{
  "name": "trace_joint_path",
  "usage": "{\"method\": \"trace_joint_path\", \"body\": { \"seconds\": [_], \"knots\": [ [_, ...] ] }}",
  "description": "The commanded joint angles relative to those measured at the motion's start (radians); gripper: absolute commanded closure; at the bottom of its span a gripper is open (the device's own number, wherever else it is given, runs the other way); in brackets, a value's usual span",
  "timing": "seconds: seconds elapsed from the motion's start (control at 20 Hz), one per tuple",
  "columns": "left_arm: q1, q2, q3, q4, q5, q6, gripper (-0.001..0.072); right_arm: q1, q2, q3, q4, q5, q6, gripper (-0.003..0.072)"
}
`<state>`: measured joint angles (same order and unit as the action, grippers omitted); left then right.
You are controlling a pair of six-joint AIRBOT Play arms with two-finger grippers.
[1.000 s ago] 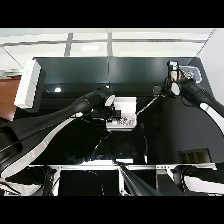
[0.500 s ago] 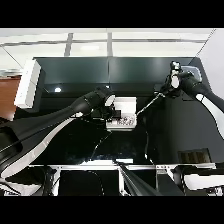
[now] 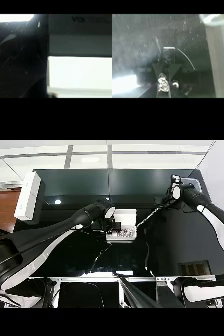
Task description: Fold the box and place the chain.
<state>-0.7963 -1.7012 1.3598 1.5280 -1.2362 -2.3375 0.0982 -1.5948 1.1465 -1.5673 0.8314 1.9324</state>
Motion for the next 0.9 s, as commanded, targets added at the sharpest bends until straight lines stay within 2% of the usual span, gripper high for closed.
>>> {"method": "trace_joint_path", "body": {
  "seconds": [0.0, 0.15, 0.35, 0.5, 0.7, 0.85],
  "knots": [
    [0.001, 0.000, 0.000, 0.000, 0.000, 0.000, 0.0681, 0.000, 0.063, 0.002, 0.000, 0.067, -0.103, 0.0679],
    [0.001, 0.000, 0.000, 0.000, 0.001, 0.000, 0.0681, 0.006, 0.211, 0.002, 0.026, 0.154, -0.239, 0.0680],
    [0.001, 0.000, 0.000, 0.000, 0.000, 0.000, 0.0681, 0.023, 0.449, 0.030, 0.252, 0.323, -0.416, 0.0679],
    [0.001, 0.000, 0.000, 0.000, 0.000, 0.000, 0.0681, 0.055, 0.595, 0.122, 0.345, 0.349, -0.426, 0.0679],
    [0.001, 0.000, 0.000, 0.000, 0.000, 0.000, 0.0681, 0.101, 0.657, 0.364, 0.443, 0.405, -0.426, 0.0679],
    [0.001, 0.000, 0.000, 0.000, 0.000, 0.000, 0.0681, 0.153, 0.657, 0.423, 0.571, 0.403, -0.430, 0.0679]
  ]
}}
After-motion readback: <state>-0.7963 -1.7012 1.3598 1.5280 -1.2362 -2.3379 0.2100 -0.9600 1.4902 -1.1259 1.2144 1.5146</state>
